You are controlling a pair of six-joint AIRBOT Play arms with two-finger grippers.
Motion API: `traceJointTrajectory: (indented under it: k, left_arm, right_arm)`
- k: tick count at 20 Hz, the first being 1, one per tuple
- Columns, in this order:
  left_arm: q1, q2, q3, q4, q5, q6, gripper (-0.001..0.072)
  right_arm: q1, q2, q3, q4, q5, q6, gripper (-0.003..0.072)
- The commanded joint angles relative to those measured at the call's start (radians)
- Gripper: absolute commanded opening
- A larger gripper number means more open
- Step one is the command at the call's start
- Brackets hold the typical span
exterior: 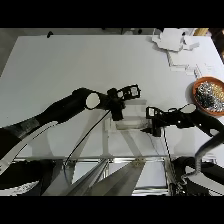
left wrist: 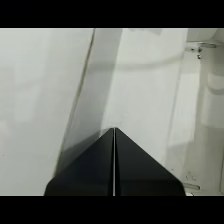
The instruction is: Fold the box and place the chain.
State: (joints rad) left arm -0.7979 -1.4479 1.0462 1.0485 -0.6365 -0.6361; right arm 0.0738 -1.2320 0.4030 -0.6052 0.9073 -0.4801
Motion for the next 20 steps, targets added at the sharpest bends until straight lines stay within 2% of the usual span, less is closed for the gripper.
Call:
traceJointTrajectory:
  k: [1,5,9,14,17,20]
  left_arm:
    - [0.014,-0.073,0.0,-0.053,0.023,0.001,0.0006]
    - [0.014,-0.131,0.0,-0.055,0.016,-0.001,0.0008]
    - [0.028,-0.081,0.0,-0.045,-0.029,-0.001,0.0004]
    - [0.079,0.061,0.0,0.056,-0.241,-0.061,0.0003]
    - [0.089,0.095,0.0,0.098,-0.361,-0.113,0.0003]
    - [0.079,0.095,-0.021,0.082,-0.382,-0.11,0.0004]
  right_arm:
    - [0.0,0.0,0.0,0.0,0.001,0.0,0.0521]
    - [0.0,0.0,0.0,0.0,0.001,0.0,0.0521]
    - [0.0,0.0,0.0,0.0,0.001,0.0,0.0521]
    - [0.0,0.0,0.0,0.0,0.001,0.0,0.0521]
    - [0.0,0.0,0.0,0.0,0.001,0.0,0.0521]
    - [0.0,0.0,0.0,0.0,0.001,0.0,0.0521]
